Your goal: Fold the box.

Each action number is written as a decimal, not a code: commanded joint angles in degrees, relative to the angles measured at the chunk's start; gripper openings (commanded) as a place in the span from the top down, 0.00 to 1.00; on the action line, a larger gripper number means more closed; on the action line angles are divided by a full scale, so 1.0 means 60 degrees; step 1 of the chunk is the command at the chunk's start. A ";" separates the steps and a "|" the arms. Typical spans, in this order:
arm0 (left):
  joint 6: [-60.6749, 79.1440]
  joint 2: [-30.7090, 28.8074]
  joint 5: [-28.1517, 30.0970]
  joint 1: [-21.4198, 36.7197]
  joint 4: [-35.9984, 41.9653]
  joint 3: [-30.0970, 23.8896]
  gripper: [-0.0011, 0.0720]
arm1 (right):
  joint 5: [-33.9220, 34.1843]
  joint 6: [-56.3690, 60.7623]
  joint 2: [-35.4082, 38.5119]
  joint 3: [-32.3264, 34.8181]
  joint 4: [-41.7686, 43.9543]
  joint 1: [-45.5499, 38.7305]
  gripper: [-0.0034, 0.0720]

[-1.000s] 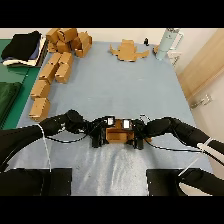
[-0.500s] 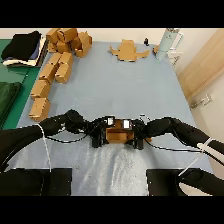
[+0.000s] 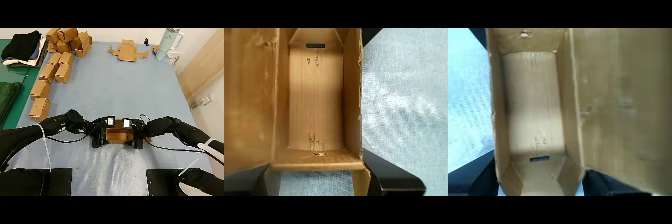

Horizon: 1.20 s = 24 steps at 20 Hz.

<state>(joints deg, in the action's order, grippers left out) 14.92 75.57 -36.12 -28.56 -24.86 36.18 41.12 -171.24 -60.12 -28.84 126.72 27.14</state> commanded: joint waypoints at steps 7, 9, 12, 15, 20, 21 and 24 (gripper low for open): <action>0.0004 0.0007 0.0015 -0.0007 0.0000 0.0011 0.34 | 0.3031 0.1614 0.2299 -0.0033 -0.1774 -0.0477 0.00; 0.0004 0.0007 0.0015 -0.0007 0.0000 0.0011 0.33 | 0.3679 0.2076 0.2619 -0.0033 -0.1843 -0.0477 0.00; 0.0004 0.0007 0.0015 -0.0007 0.0000 0.0011 0.34 | 0.3996 0.2871 0.2951 -0.0033 -0.1723 -0.0477 0.00; 0.0004 0.0007 0.0015 -0.0007 0.0000 0.0011 0.34 | 0.4138 0.4171 0.3151 -0.0036 -0.1727 -0.0477 0.00; 0.0004 0.0007 0.0015 -0.0007 0.0000 0.0011 0.34 | 0.4142 0.8021 0.3177 -0.0036 -0.1661 -0.0477 0.00; 0.0004 0.0007 0.0015 -0.0007 0.0000 0.0011 0.33 | 0.4109 0.8932 0.3173 -0.0033 -0.1534 -0.0477 0.00; 0.0004 0.0007 0.0015 -0.0007 0.0000 0.0011 0.34 | 0.3898 0.9978 0.3166 -0.0022 -0.0452 -0.0466 0.01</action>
